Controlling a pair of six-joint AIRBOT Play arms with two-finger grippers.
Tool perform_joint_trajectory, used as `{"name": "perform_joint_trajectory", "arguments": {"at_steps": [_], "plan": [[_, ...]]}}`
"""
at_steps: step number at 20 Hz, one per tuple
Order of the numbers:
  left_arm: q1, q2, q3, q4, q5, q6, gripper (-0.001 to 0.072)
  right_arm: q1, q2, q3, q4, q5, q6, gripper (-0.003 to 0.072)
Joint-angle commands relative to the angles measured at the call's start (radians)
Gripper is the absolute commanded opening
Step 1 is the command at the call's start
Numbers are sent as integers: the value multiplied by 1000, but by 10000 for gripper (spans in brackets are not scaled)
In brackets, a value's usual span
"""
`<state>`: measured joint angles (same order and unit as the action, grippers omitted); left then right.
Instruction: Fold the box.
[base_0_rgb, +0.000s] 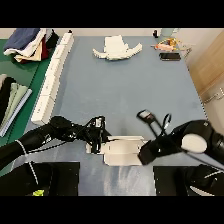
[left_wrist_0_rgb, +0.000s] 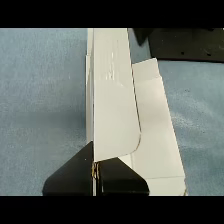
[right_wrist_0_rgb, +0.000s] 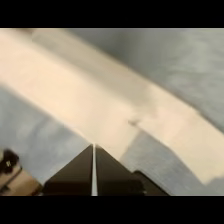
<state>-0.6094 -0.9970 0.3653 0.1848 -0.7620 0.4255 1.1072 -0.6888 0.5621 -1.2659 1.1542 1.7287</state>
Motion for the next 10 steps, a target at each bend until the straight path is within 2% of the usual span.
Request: {"name": "perform_joint_trajectory", "arguments": {"at_steps": [1, 2, 4, 6, 10], "plan": [[0, 0, 0, -1, 0, 1, 15, 340, -29, -89, -130, -167, -85, 488], [0, 0, 0, -1, 0, 1, 15, 395, -56, -105, -220, -187, -85, 568], [0, 0, 0, -1, 0, 1, 15, 438, -132, -116, -373, -185, -83, 568], [0, 0, 0, -1, 0, 1, 15, 438, -193, -116, -461, -192, -53, 568], [0, 0, 0, -1, 0, 1, 15, 438, -222, -101, -547, -191, 122, 564]]}}
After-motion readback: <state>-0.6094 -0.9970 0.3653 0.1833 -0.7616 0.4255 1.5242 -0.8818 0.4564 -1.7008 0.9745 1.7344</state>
